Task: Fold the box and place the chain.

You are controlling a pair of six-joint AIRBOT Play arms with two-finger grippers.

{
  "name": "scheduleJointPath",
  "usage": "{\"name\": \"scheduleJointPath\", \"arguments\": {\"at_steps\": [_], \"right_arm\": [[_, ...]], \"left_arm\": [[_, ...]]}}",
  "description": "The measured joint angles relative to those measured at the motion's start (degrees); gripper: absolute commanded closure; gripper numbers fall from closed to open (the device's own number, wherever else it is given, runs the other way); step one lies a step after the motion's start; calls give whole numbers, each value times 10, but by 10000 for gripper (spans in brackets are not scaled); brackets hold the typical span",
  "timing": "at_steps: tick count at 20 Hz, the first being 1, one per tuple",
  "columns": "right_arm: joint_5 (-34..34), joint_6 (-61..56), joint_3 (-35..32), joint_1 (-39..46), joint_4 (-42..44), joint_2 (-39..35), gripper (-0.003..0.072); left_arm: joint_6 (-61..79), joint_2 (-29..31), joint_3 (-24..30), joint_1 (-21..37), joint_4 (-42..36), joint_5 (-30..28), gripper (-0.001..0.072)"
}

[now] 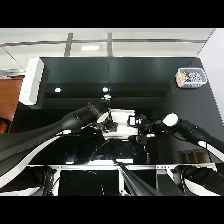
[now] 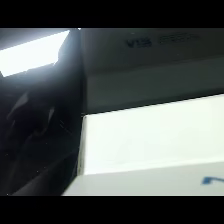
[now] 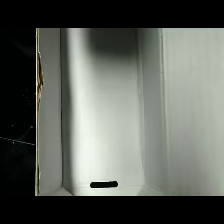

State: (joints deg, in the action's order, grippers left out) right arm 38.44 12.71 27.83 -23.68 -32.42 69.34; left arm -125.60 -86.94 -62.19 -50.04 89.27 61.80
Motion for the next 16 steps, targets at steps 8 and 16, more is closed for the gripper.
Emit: {"name": "scheduleJointPath", "arguments": {"at_steps": [8, 16], "right_arm": [[1, 0, 0, 0, 0, 0, 601], [0, -1, 0, 0, 1, 0, 600]], "left_arm": [[-2, -4, -11, -4, -1, 7, 273], [-12, -4, -17, -3, 9, 2, 684]]}}
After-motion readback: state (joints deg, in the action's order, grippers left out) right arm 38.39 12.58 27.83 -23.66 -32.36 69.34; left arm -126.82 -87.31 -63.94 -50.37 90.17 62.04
